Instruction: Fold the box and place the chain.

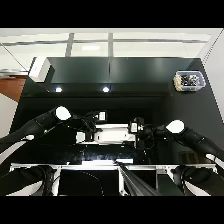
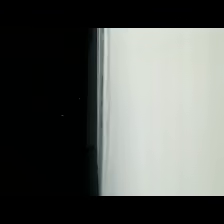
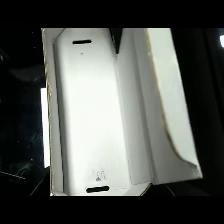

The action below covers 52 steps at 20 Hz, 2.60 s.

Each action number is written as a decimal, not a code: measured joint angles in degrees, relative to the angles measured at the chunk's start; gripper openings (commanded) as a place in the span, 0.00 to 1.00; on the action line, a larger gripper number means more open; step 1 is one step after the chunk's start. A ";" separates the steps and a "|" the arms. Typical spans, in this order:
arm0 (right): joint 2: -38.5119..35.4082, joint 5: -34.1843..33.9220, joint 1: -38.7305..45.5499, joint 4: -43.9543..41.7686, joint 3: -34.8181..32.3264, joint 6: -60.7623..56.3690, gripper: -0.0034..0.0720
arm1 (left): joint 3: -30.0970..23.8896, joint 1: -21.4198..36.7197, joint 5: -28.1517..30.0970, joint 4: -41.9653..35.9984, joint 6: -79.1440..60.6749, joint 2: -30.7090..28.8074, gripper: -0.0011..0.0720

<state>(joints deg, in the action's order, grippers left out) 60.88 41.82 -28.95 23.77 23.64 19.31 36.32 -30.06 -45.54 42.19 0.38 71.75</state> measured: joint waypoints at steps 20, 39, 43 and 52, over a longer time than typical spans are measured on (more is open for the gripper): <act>5.33 -1.75 -1.75 3.52 1.38 -3.08 0.91 | 0.00 0.00 0.11 -0.02 0.04 0.00 0.05; 5.90 -4.44 -4.22 6.97 1.64 -6.51 0.91 | 0.00 0.00 0.13 0.00 0.04 0.00 0.05; 6.01 -4.81 -4.35 7.19 1.70 -7.04 0.90 | 0.00 0.00 0.13 -0.02 0.07 0.00 0.05; 6.03 -4.81 -4.35 7.56 1.77 -7.39 0.66 | 0.00 0.00 0.11 0.00 0.02 0.00 0.06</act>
<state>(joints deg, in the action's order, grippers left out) 66.92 37.01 -33.30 31.33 25.41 11.92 36.32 -30.06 -45.43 42.19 0.40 71.75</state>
